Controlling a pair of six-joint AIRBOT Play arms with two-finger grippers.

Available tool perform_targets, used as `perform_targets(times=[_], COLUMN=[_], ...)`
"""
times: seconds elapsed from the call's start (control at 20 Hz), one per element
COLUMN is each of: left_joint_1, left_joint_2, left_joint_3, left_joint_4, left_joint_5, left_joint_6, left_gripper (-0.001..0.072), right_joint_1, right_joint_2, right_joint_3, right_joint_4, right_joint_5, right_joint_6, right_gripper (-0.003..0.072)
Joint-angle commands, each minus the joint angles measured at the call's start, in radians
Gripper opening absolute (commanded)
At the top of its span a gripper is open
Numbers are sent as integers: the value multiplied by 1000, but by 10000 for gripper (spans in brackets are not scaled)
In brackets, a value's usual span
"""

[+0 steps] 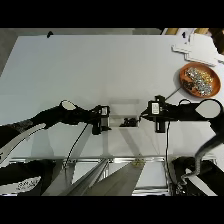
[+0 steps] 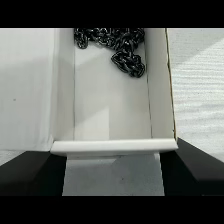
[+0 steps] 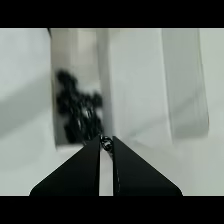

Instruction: Fold the box and place the chain.

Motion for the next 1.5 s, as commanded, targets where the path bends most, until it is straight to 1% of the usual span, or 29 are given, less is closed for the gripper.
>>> perform_targets(times=[0.0, 0.35, 0.6, 0.65, 0.7, 0.75, 0.8, 0.9, 0.95, 1.0, 1.05, 1.1, 1.15, 1.25, 1.35, 1.45], left_joint_1=[1, 1, 1, 1, 1, 1, 1, 1, 1, 1, 1, 1, 1, 1, 1, 1], left_joint_2=[1, 1, 1, 1, 1, 1, 1, 1, 1, 1, 1, 1, 1, 1, 1, 1], left_joint_3=[0, 0, 0, 0, 0, 0, 0, 0, 0, 0, 0, 0, 0, 0, 0, 0], left_joint_4=[0, 0, 0, 0, 0, 0, 0, 0, 0, 0, 0, 0, 0, 0, 0, 0], left_joint_5=[0, 0, 0, 0, 0, 0, 0, 0, 0, 0, 0, 0, 0, 0, 0, 0], left_joint_6=[0, 0, 0, 0, 0, 0, 0, 0, 0, 0, 0, 0, 0, 0, 0, 0], left_gripper=[48, 48, 48, 48, 48, 48, 48, 48, 48, 48, 48, 48, 48, 48, 48, 48], right_joint_1=[66, 220, 242, 243, 243, 242, 241, 237, 217, 188, 149, 107, 65, -16, -59, -68], right_joint_2=[25, -26, -128, -145, -154, -156, -153, -135, -128, -125, -124, -123, -123, -125, -138, -166], right_joint_3=[0, 0, 0, 0, 0, 0, 1, 2, 8, 18, 32, 45, 53, 53, 53, 52], right_joint_4=[135, 135, 133, 128, 117, 111, 111, 108, 108, 99, 78, 54, 29, -60, -146, -215], right_joint_5=[18, -112, -137, -137, -138, -146, -165, -192, -179, -150, -113, -82, -63, -67, -68, -85], right_joint_6=[0, 1, 1, 1, 0, 0, 0, 0, 0, 0, 0, 0, 0, 1, 5, 24], right_gripper=[19, 19, 20, 38, 166, 309, 325, 323, 319, 313, 276, 272, 267, 174, 168, 156])
